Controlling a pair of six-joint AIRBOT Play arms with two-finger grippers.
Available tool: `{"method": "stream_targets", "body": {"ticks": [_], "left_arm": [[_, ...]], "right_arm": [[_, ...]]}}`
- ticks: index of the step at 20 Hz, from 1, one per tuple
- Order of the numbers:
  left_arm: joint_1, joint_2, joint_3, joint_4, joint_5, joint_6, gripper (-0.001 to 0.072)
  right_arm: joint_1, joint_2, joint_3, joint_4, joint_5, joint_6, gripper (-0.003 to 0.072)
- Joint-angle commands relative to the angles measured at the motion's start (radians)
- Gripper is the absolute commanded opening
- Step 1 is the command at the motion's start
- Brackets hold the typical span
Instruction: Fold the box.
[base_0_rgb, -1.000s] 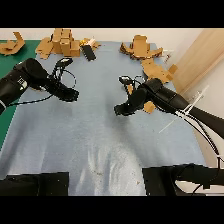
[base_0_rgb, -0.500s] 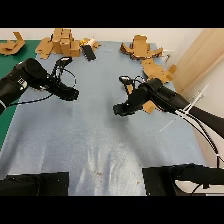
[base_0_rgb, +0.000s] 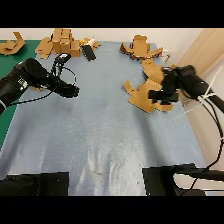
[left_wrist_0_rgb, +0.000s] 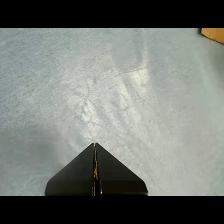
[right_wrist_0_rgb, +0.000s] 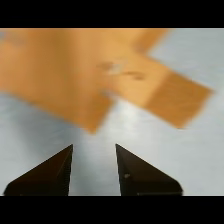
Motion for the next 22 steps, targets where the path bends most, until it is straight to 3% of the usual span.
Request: {"method": "stream_targets", "body": {"ticks": [1,4,6,7,15,16,20,22], "left_arm": [[0.0,0.0,-0.001,0.0,0.006,0.0,0.0011],[0.0,0.0,-0.001,0.0,0.005,0.0,0.0011],[0.0,0.0,-0.001,0.0,0.005,0.0,0.0011],[0.0,0.0,-0.001,0.0,0.005,0.0,0.0011],[0.0,0.0,0.0,0.0,-0.005,0.0,0.0012],[0.0,0.0,0.0,0.0,-0.005,0.0,0.0011],[0.0,0.0,0.0,0.0,-0.007,0.0,0.0012],[0.0,0.0,0.0,-0.001,-0.007,-0.005,0.0012]], "right_arm": [[-0.288,-0.001,0.011,0.061,-0.036,-0.026,0.0426],[-0.421,-0.002,0.011,0.078,-0.031,-0.046,0.0455],[-0.465,-0.017,0.011,0.216,0.0,-0.149,0.0455],[-0.473,-0.031,0.011,0.304,0.014,-0.198,0.0455],[-0.469,-0.227,0.011,0.483,0.081,-0.305,0.0434],[-0.466,-0.247,0.011,0.486,0.082,-0.315,0.0376],[-0.426,-0.257,0.012,0.592,0.064,-0.463,0.0005],[-0.392,-0.244,0.012,0.678,0.034,-0.527,0.0004]]}}
